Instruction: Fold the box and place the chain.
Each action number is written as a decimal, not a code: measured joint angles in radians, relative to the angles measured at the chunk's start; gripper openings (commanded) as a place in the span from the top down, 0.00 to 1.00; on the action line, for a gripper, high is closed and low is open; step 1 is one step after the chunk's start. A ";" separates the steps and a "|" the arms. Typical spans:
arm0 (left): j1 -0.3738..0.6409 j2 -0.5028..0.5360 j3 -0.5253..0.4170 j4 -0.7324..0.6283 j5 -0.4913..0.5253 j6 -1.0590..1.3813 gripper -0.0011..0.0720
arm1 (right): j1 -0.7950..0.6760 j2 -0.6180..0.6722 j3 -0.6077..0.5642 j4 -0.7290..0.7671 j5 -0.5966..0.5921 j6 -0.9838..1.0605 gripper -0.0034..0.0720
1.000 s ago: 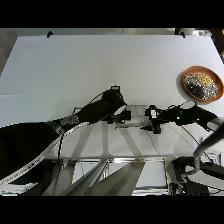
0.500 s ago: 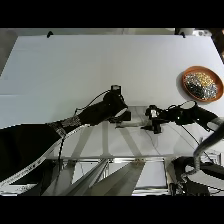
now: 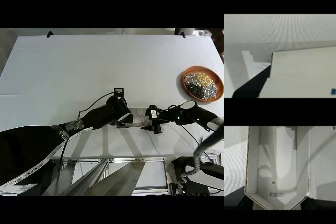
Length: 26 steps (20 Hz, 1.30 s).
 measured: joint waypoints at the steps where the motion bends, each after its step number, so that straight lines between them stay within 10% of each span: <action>1: -0.002 -0.001 0.000 0.002 -0.001 -0.001 0.81 | 0.000 0.000 0.000 0.000 0.000 0.000 0.35; 2: -0.002 -0.002 0.000 0.004 -0.008 -0.005 0.98 | 0.000 0.000 0.000 0.000 0.000 0.000 0.35; 9: -0.004 -0.004 0.000 0.004 -0.021 -0.006 0.96 | 0.000 0.000 0.000 0.001 0.000 0.002 0.35; 13: -0.005 -0.005 0.000 0.005 -0.028 0.003 0.73 | 0.000 0.000 0.000 0.000 0.000 0.000 0.35; 26: -0.003 -0.004 0.000 -0.037 -0.077 -0.070 0.80 | 0.001 0.000 0.000 -0.002 0.005 -0.001 0.35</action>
